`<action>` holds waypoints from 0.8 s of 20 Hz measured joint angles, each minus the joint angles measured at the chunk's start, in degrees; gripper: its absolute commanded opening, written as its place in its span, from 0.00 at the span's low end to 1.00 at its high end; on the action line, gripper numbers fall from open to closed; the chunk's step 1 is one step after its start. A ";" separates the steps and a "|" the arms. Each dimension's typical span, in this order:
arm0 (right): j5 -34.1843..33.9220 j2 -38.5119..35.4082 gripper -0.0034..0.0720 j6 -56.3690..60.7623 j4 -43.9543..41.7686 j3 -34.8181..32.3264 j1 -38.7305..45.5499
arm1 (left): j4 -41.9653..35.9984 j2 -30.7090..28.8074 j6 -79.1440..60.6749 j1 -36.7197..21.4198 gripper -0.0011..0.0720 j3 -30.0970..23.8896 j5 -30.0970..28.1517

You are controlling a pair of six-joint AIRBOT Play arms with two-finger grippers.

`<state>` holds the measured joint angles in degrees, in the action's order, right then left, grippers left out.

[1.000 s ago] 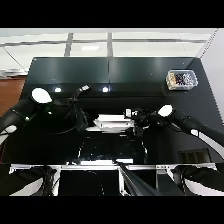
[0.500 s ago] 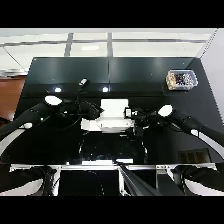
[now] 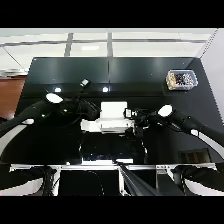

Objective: Fold the box and place the chain.

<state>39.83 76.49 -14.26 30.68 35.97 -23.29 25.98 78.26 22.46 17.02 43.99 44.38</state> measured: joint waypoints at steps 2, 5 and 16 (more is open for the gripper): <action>0.00 0.00 0.17 0.02 0.00 0.00 0.00 | 2.58 -4.15 0.46 -1.73 0.05 0.81 1.62; 0.00 0.00 0.17 0.07 0.00 0.00 0.00 | 7.85 -10.73 1.88 -3.69 0.05 0.57 4.37; -0.02 0.00 0.17 0.11 -0.02 0.00 0.00 | 18.86 -15.93 -23.10 2.29 0.99 -5.95 3.15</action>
